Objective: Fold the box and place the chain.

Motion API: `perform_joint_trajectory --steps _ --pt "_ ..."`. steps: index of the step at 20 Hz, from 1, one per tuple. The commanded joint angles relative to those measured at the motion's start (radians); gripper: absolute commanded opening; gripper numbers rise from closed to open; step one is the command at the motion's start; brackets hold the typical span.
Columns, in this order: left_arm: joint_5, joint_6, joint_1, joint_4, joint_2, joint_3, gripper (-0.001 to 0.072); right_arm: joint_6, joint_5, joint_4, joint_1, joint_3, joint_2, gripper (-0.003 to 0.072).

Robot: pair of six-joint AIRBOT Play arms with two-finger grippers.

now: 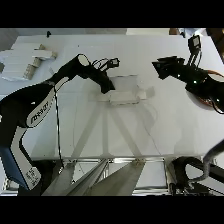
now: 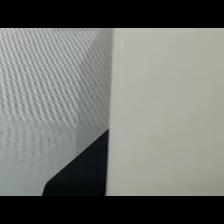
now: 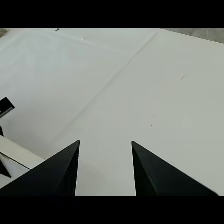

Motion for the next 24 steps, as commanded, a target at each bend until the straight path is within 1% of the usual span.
perform_joint_trajectory --steps 1,2,3,4,7,9,11,13,16,17,18,20,22,24 --pt "-0.006 -0.002 -0.001 0.007 -0.002 0.0 0.0012 -0.002 0.007 -0.012 0.0 0.0 0.001 0.0533" --pt "-0.006 -0.002 -0.001 0.007 -0.002 0.0 0.0012 -0.006 0.011 -0.04 0.0 0.0 0.001 0.0595" --pt "-0.006 -0.002 -0.001 0.007 -0.002 0.0 0.0012 -0.007 0.018 -0.082 0.0 0.0 0.001 0.0605" --pt "-0.006 -0.002 -0.001 0.007 -0.002 0.0 0.0012 -0.007 0.03 -0.126 0.0 0.0 0.001 0.069" --pt "-0.006 -0.002 -0.001 0.007 -0.002 0.0 0.0012 -0.006 0.106 -0.197 0.0 0.0 0.001 0.0702" --pt "-0.006 -0.002 -0.001 0.007 -0.002 0.0 0.0012 0.034 0.175 -0.202 0.0 0.0 0.001 0.0703" --pt "-0.006 -0.002 -0.001 0.007 -0.002 0.0 0.0012 0.087 0.238 -0.202 0.0 0.0 0.001 0.0688" --pt "-0.006 -0.002 -0.001 0.007 -0.002 0.0 0.0012 0.088 0.293 -0.203 0.0 0.0 0.001 0.0689" --pt "-0.006 -0.002 -0.001 0.007 -0.002 0.0 0.0012 0.092 0.385 -0.247 0.0 0.0 0.001 0.0689" --pt "-0.006 -0.002 -0.001 0.007 -0.002 0.0 0.0012 0.076 0.394 -0.251 0.0 0.0 0.001 0.0689" --pt "-0.006 -0.002 -0.001 0.007 -0.002 0.0 0.0012 0.074 0.389 -0.287 0.0 0.0 0.001 0.0688" --pt "-0.006 -0.002 -0.002 0.007 -0.002 0.0 0.0012 0.003 0.393 -0.441 0.0 0.0 0.0 0.0689" --pt "-0.006 -0.002 -0.002 0.007 -0.002 0.0 0.0012 -0.026 0.391 -0.599 0.007 0.0 -0.007 0.0688" --pt "-0.006 -0.002 -0.002 0.007 -0.002 0.0 0.0012 -0.105 0.387 -0.702 0.008 0.0 -0.031 0.0689"
